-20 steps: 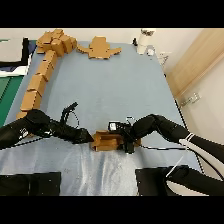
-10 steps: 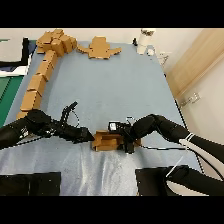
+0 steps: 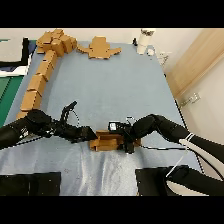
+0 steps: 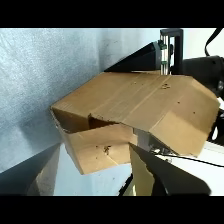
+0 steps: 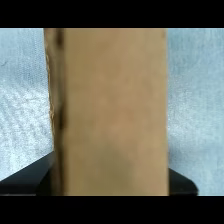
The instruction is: Fold the box.
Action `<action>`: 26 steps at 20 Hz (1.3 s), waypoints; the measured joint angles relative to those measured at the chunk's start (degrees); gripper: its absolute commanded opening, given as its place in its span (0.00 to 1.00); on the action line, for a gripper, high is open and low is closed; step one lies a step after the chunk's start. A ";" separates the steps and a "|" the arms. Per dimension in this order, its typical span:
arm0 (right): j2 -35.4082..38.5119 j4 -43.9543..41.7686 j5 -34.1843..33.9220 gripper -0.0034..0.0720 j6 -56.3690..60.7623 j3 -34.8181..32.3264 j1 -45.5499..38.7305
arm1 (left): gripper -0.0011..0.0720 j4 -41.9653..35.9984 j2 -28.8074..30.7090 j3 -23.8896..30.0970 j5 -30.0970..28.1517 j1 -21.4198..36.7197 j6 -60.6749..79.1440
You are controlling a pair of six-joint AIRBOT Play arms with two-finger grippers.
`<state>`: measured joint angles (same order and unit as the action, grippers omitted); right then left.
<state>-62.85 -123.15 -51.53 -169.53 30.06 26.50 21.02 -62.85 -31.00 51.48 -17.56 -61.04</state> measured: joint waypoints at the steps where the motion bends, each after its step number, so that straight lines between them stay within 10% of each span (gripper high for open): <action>1: 0.00 -0.02 -0.02 0.64 0.00 0.00 0.00 | 0.72 0.00 0.00 0.00 -0.31 0.00 -0.02; 13: 0.00 -0.02 0.00 0.64 0.00 0.00 0.00 | 0.63 6.40 -0.02 -0.70 -5.79 -7.06 -2.38; 26: 0.00 0.00 -0.02 0.64 0.00 0.00 0.00 | 0.49 35.30 -1.20 -12.22 -7.43 -22.80 -40.63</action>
<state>-62.85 -123.15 -51.55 -169.53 30.06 26.50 56.31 -64.05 -43.22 44.05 -40.36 -101.67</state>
